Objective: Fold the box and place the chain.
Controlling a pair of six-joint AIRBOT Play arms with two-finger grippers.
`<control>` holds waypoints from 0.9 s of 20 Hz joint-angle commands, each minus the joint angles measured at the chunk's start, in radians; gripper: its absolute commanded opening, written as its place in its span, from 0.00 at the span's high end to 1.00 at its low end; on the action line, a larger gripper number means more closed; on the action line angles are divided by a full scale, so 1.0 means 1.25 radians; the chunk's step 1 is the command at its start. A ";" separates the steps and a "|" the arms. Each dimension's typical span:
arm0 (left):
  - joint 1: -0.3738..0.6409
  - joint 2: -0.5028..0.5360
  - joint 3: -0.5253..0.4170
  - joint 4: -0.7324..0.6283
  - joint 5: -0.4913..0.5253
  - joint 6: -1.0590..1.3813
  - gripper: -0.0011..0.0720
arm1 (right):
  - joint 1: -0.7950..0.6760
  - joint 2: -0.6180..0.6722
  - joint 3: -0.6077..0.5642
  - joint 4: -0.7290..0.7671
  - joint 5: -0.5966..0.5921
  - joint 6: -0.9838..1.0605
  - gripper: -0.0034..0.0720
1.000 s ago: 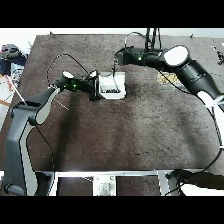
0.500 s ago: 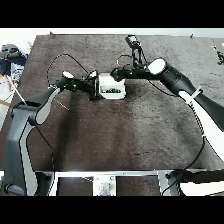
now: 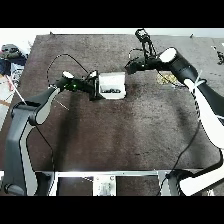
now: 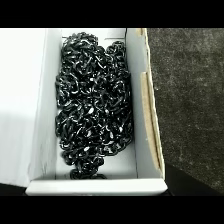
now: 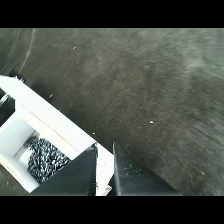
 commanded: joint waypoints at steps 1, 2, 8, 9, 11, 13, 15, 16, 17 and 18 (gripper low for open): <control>0.000 0.000 0.000 0.000 0.000 0.000 0.34 | -0.056 -0.103 0.117 0.135 0.135 -0.153 0.81; 0.000 0.000 0.000 0.000 0.000 0.000 0.34 | -0.064 -0.131 0.143 0.158 0.137 -0.168 0.81; 0.000 0.000 0.000 0.000 0.000 0.000 0.34 | -0.070 -0.212 0.176 0.202 0.290 -0.284 0.81; 0.000 0.000 0.000 0.000 0.000 0.000 0.34 | -0.069 -0.213 0.176 0.191 0.297 -0.284 0.81; 0.000 0.000 0.000 0.000 0.000 0.000 0.34 | -0.069 -0.212 0.176 0.203 0.318 -0.314 0.81; 0.000 0.000 0.000 0.000 0.000 0.000 0.34 | -0.068 -0.211 0.176 0.229 0.368 -0.371 0.80; 0.000 0.000 0.000 0.000 0.000 0.000 0.34 | -0.059 -0.211 0.176 0.239 0.419 -0.411 0.80; 0.000 0.000 0.000 0.000 0.000 0.000 0.34 | -0.052 -0.211 0.176 0.239 0.442 -0.432 0.80; 0.000 0.000 0.000 0.000 0.000 0.000 0.34 | -0.044 -0.211 0.176 0.233 0.451 -0.450 0.80; 0.000 0.000 0.000 0.000 0.000 0.000 0.34 | -0.035 -0.211 0.176 0.224 0.451 -0.470 0.59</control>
